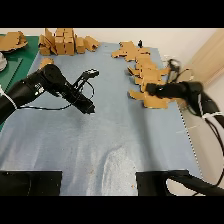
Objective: Fold the box.
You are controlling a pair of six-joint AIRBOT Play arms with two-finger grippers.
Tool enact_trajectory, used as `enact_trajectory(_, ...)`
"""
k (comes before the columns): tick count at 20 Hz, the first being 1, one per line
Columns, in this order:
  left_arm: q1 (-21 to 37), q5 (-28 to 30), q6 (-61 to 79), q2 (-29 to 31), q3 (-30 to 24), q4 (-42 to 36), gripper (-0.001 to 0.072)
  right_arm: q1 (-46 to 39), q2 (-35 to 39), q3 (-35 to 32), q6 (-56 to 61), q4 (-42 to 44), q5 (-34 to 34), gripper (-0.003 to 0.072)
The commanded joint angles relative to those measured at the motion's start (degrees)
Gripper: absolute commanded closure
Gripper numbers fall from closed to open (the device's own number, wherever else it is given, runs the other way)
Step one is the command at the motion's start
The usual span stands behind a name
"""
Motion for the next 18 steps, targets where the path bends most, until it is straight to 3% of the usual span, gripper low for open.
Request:
enact_trajectory(1, 0.0, 0.0, 0.0, 0.0, 0.0, 0.0, 0.0699, -19.1, -4.2, 8.2, -2.3, 0.3, -6.1, 0.0259)
enact_trajectory(5, 0.0, 0.0, 0.0, 0.0, 0.0, 0.0, 0.0699, -33.6, -13.0, 14.8, -13.4, 16.6, -12.6, 0.0243)
enact_trajectory(9, 0.0, 0.0, 0.0, 0.0, 0.0, 0.0, 0.0699, -36.2, -21.8, 18.1, -32.2, 30.8, -12.7, 0.0243)
enact_trajectory(14, 0.0, 0.0, 0.0, 0.0, 0.0, 0.0, 0.0699, -33.9, -34.1, 27.5, -37.9, 32.7, -16.2, 0.0243)
enact_trajectory(18, 0.0, 0.0, 0.0, 0.0, 0.0, 0.0, 0.0699, -33.1, -37.0, 29.7, -39.8, 32.7, -16.3, 0.0243)
